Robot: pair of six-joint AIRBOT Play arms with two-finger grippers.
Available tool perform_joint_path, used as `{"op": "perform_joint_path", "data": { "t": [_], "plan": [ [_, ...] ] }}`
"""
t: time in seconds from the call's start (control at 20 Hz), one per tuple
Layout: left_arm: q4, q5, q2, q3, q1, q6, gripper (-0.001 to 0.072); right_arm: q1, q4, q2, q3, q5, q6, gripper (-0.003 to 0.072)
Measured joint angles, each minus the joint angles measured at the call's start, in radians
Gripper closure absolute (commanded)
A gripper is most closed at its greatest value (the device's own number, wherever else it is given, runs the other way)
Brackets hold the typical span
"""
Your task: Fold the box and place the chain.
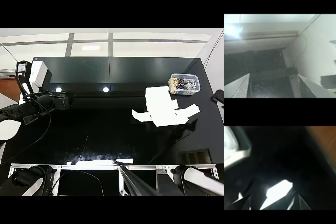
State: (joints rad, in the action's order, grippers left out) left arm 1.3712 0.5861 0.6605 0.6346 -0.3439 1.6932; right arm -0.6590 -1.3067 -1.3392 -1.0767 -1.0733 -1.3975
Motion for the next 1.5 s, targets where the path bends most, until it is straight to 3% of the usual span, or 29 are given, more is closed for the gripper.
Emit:
{"op": "perform_joint_path", "data": {
  "t": [0.1, 0.2, 0.5, 0.55, 0.6, 0.7, 0.75, 1.15, 1.5],
  "plan": [
    [0.000, -0.001, 0.001, 0.000, 0.000, 0.000, 0.0008, -0.063, 0.135, -0.145, -0.099, -0.202, 0.121, -0.0002],
    [0.000, -0.001, 0.001, 0.000, 0.000, 0.000, 0.0008, -0.090, 0.224, -0.253, -0.171, -0.318, 0.202, -0.0002],
    [0.000, -0.002, 0.001, 0.000, 0.000, 0.000, 0.0008, -0.043, 0.315, -0.412, -0.266, -0.466, 0.327, 0.0013],
    [0.000, -0.002, 0.001, 0.000, 0.000, 0.000, 0.0008, -0.028, 0.312, -0.426, -0.270, -0.475, 0.337, 0.0212],
    [0.000, -0.002, 0.001, 0.000, 0.000, 0.000, 0.0008, -0.013, 0.306, -0.436, -0.274, -0.481, 0.349, 0.0361],
    [0.000, -0.002, 0.001, 0.000, 0.000, 0.000, 0.0008, 0.007, 0.285, -0.449, -0.283, -0.500, 0.364, 0.0584],
    [0.000, -0.002, 0.001, 0.000, 0.000, 0.000, 0.0009, 0.011, 0.277, -0.452, -0.288, -0.509, 0.370, 0.0646],
    [0.000, -0.001, 0.001, 0.000, 0.000, 0.000, 0.0008, 0.019, 0.325, -0.345, -0.272, -0.560, 0.446, 0.0649],
    [-0.014, 0.009, 0.001, 0.000, -0.003, -0.001, 0.0009, 0.095, 0.434, -0.066, -0.026, -0.502, 0.480, 0.0650]
  ]
}}
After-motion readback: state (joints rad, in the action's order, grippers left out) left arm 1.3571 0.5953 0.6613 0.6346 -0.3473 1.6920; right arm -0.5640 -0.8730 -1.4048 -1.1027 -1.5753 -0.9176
